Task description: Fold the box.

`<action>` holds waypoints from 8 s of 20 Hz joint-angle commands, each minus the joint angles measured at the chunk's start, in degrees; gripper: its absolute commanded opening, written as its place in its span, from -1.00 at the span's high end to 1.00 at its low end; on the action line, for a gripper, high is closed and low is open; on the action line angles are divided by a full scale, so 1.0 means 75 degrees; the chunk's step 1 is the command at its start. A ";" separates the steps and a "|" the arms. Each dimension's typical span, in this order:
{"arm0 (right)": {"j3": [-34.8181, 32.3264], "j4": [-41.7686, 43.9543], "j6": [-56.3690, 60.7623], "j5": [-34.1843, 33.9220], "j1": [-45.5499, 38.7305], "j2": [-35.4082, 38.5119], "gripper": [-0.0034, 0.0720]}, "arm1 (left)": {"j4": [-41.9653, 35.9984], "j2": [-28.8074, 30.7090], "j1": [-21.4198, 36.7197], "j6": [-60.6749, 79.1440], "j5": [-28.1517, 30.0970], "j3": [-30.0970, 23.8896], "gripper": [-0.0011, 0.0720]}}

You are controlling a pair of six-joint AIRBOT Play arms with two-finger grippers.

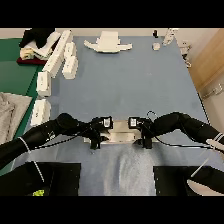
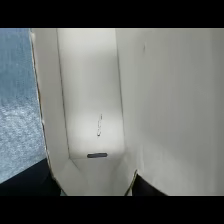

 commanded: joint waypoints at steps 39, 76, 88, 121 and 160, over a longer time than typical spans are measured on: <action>0.0000 0.0009 0.0009 0.0003 0.0000 0.0000 -0.47 | 0.1853 0.0219 0.2486 -1.0095 -0.2567 -0.0160 0.94; 0.0000 0.0006 0.0009 0.0003 0.0000 0.0000 -0.47 | 0.3048 0.0376 -0.0831 -1.4536 -0.0577 0.0965 -0.15; 0.0000 0.0006 0.0009 0.0003 0.0000 0.0000 -0.47 | 0.7810 -0.0933 -0.2987 -2.0397 -0.2562 0.3022 -0.15; 0.0000 0.0006 0.0009 0.0003 0.0000 0.0000 -0.47 | 0.8495 -0.3095 -0.3518 -2.1006 -0.3902 0.4584 -0.43; 0.0000 0.0006 0.0009 0.0003 0.0000 0.0000 -0.47 | 0.3698 0.2224 0.0632 -0.5286 -0.2384 0.0790 -0.88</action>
